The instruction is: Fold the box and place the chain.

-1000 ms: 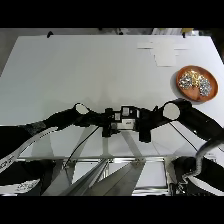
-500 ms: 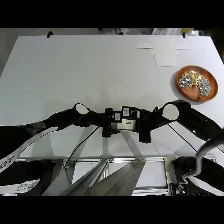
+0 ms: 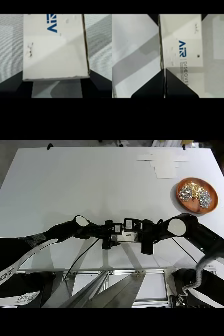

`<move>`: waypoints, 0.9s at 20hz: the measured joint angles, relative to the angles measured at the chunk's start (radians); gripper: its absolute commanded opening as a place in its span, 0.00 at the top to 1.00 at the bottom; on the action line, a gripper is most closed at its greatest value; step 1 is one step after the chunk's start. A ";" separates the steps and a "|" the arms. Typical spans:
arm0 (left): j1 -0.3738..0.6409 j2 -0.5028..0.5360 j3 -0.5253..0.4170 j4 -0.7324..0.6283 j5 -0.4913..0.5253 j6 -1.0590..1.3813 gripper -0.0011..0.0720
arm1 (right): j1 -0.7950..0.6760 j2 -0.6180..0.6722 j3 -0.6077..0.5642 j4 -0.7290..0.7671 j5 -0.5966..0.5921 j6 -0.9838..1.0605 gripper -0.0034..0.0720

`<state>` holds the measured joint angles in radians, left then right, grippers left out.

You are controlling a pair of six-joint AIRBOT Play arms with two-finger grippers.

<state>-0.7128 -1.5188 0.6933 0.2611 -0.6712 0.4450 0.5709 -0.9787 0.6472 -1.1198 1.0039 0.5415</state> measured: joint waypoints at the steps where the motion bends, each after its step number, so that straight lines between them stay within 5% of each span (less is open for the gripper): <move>1: 0.000 0.000 0.000 0.000 0.000 0.000 0.61 | 0.000 0.008 0.001 0.005 -0.008 0.000 0.93; 18: 0.000 0.000 0.000 0.000 0.000 0.000 0.61 | 0.000 -0.050 0.002 0.028 -0.050 0.008 0.93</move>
<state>-0.7128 -1.5188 0.6933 0.2611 -0.6708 0.4450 0.5713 -1.0283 0.6487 -1.0920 0.9535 0.5491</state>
